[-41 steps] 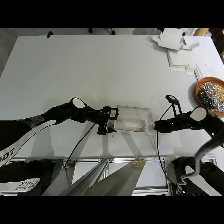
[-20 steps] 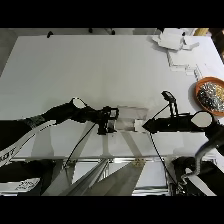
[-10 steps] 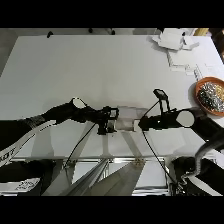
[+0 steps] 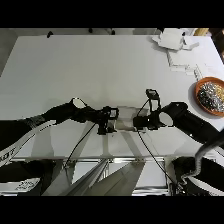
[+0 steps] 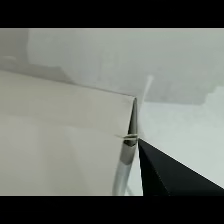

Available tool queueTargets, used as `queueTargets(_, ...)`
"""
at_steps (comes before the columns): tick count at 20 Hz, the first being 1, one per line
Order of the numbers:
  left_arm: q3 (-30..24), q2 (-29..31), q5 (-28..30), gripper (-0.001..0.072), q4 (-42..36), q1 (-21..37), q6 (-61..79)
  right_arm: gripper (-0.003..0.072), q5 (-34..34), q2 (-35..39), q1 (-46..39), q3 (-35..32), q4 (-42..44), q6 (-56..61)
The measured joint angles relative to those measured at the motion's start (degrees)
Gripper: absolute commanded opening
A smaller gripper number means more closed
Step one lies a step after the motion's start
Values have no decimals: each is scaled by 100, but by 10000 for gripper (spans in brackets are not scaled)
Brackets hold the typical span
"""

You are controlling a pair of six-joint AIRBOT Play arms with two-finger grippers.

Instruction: Fold the box and place the chain.

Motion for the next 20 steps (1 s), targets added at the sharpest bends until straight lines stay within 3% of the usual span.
queueTargets(8, 0, 0, -2, 254, 0, 0, 0, 374, -245, -249, 225, 48, -420, 688)
queueTargets(11, 0, 0, -2, 254, 0, 0, 0, 301, -286, -439, 376, 50, -428, 750)
queueTargets(16, 0, 0, -11, 254, 4, 2, 2, 32, -212, -557, 457, 48, -472, 767)
queueTargets(19, 0, 0, -17, 254, 7, 4, -11, 23, -188, -575, 470, 48, -459, 811)
queueTargets(20, 0, 0, -17, 254, 7, 4, -11, 52, -190, -577, 472, 48, -450, 804)
